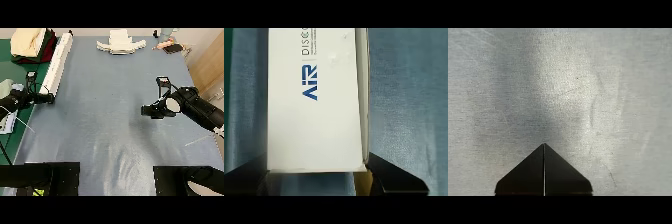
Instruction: Fold the box.
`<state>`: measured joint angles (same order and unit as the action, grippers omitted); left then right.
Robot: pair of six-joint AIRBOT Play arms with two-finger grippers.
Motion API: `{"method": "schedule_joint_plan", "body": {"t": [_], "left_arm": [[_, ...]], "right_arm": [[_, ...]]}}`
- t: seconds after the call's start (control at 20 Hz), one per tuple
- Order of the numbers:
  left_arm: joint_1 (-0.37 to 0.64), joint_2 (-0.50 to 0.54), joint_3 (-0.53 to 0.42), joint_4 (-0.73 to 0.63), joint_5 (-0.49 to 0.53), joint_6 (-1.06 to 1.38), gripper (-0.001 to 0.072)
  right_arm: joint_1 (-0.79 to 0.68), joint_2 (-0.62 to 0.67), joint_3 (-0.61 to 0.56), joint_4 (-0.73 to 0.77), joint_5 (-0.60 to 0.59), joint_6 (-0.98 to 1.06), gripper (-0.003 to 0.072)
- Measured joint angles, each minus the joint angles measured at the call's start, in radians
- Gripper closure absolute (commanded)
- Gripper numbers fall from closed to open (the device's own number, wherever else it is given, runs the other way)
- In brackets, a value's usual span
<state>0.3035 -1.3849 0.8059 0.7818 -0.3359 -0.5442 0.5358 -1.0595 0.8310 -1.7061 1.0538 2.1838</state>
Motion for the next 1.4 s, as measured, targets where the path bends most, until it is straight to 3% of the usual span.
{"method": "schedule_joint_plan", "body": {"t": [0.4,1.15,1.2,1.25,1.4], "left_arm": [[-0.005,-0.078,0.078,-0.003,0.018,-0.006,0.0245],[-0.002,-0.121,0.087,-0.004,-0.003,-0.006,0.0215],[-0.002,-0.122,0.087,-0.002,-0.003,-0.006,0.0191],[-0.002,-0.123,0.087,-0.002,-0.005,-0.006,0.0009],[-0.003,-0.114,0.087,0.003,-0.014,-0.006,0.0009]], "right_arm": [[0.000,0.000,0.000,0.003,-0.001,0.000,0.0683],[0.000,0.000,0.000,0.019,-0.001,0.000,0.0683],[0.000,0.000,0.000,0.019,-0.001,0.000,0.0683],[0.000,0.000,0.000,0.019,-0.001,0.000,0.0683],[0.000,0.000,0.000,0.019,-0.001,0.000,0.0684]]}}
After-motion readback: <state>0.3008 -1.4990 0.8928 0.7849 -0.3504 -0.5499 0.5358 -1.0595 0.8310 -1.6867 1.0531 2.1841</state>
